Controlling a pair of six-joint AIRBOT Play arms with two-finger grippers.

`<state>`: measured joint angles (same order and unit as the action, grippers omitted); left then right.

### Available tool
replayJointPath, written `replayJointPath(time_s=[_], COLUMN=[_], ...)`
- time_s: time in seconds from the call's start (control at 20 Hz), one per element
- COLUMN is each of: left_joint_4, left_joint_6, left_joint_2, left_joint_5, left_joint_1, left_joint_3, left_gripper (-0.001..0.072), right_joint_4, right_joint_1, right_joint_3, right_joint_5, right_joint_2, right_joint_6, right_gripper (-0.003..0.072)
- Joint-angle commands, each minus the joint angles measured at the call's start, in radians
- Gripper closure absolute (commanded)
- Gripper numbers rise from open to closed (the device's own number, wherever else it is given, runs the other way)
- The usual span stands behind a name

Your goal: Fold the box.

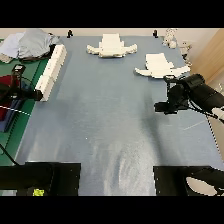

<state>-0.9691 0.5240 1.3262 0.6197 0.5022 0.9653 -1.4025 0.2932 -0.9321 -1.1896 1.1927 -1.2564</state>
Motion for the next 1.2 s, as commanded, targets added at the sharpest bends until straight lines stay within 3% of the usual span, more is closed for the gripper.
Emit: replayJointPath(time_s=[0.0,0.25,0.3,0.4,0.55,0.65,0.9,1.0,1.15], left_joint_4=[-0.053,-0.036,-0.012,0.040,0.071,0.071,0.018,0.014,0.010], left_joint_6=[0.033,0.151,0.220,0.261,0.394,0.486,0.711,0.763,0.827], left_joint_2=[-0.104,-0.303,-0.338,-0.406,-0.479,-0.534,-0.646,-0.648,-0.645], left_joint_5=[0.126,0.306,0.358,0.534,0.681,0.689,0.576,0.557,0.425], left_joint_1=[0.035,0.058,0.053,0.022,-0.087,-0.199,-0.505,-0.628,-0.818], left_joint_3=[0.001,0.001,0.001,0.001,0.001,0.000,-0.032,-0.089,-0.226], left_gripper=[0.0013,0.0016,0.0135,0.0696,0.0699,0.0700,0.0702,0.0702,0.0701], right_joint_4=[0.000,0.000,0.000,0.000,0.000,0.000,0.000,0.000,0.000], right_joint_1=[-0.001,-0.001,-0.001,-0.001,-0.001,-0.001,-0.001,-0.001,-0.001], right_joint_3=[-0.001,-0.001,-0.001,-0.001,-0.001,-0.001,-0.001,-0.001,-0.001], right_joint_5=[0.000,0.000,0.000,0.000,0.000,0.000,0.000,0.000,0.000], right_joint_2=[0.001,0.001,0.001,0.001,0.001,0.001,0.001,0.001,0.001], right_joint_6=[0.000,0.000,0.000,0.000,0.000,0.000,0.000,0.000,0.000], right_gripper=[0.0681,0.0681,0.0681,0.0681,0.0682,0.0681,0.0681,0.0681,0.0681])
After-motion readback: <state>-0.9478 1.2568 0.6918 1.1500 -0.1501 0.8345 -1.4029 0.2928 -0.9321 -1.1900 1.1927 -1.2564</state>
